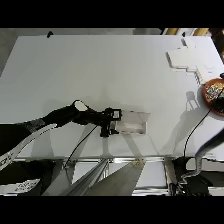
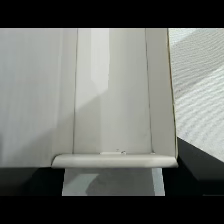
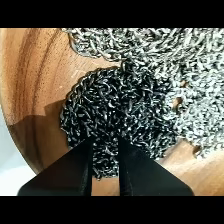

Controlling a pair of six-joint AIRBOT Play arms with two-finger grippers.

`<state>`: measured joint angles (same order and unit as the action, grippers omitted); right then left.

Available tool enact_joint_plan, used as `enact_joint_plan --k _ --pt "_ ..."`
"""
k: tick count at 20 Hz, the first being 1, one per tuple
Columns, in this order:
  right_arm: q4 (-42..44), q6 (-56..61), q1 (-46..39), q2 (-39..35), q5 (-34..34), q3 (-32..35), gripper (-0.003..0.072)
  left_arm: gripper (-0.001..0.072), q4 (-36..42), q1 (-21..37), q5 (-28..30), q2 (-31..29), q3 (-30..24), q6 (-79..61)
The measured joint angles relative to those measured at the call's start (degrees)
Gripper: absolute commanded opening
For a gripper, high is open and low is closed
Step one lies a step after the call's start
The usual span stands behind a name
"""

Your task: Fold the box and place the chain.

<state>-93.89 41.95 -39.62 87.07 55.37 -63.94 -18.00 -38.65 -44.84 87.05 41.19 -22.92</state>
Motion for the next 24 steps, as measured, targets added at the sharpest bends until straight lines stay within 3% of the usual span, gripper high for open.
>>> enact_joint_plan --k 8,14,18,24 --pt "1.1 1.4 0.1 -4.1 3.9 0.0 0.0015 0.0391 0.0 0.0 0.0 0.0 0.0 0.0" --pt "20.5 0.9 1.3 -16.6 7.8 0.0 0.0015 0.0391 0.0 0.0 0.0 0.0 0.0 0.0" --pt "30.6 -0.5 7.8 -25.7 14.1 0.0 0.0015 0.0391 0.0 0.0 0.0 0.0 0.0 0.0" --pt "34.8 3.6 21.6 -36.9 26.6 0.0 0.0015 0.0391 0.0 0.0 0.0 0.0 0.0 0.0"
